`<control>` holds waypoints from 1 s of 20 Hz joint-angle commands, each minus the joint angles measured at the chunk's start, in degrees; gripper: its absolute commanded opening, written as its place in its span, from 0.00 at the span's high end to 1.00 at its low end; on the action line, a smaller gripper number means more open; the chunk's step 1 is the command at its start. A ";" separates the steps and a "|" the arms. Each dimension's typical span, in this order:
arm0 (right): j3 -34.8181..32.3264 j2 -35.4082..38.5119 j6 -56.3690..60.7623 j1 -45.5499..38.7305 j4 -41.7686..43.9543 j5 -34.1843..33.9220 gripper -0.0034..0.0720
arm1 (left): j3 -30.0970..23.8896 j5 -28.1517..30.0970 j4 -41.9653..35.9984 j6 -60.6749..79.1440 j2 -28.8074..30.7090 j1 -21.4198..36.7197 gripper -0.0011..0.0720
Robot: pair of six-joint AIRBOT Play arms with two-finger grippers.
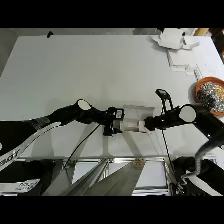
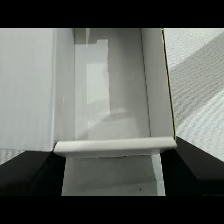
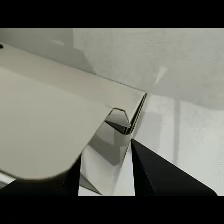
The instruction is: Fold the box and place the chain.
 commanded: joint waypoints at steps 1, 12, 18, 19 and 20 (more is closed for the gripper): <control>0.57 -1.66 10.05 3.17 -4.57 -2.16 0.50 | 0.02 0.00 0.00 0.00 0.04 0.02 0.56; 3.61 -8.31 26.25 11.56 -15.34 -1.90 0.51 | 0.02 0.00 0.02 0.00 0.04 0.02 0.56; 3.61 -8.41 26.23 11.58 -15.34 -2.16 0.53 | 0.02 0.00 0.02 0.00 0.04 0.02 0.56; 3.61 -8.81 26.21 11.58 -15.32 -2.08 0.53 | 0.02 0.00 0.02 0.00 0.04 0.02 0.56; 3.61 -9.38 26.23 11.87 -15.34 -1.92 0.53 | 0.02 0.00 0.02 0.00 0.04 0.02 0.56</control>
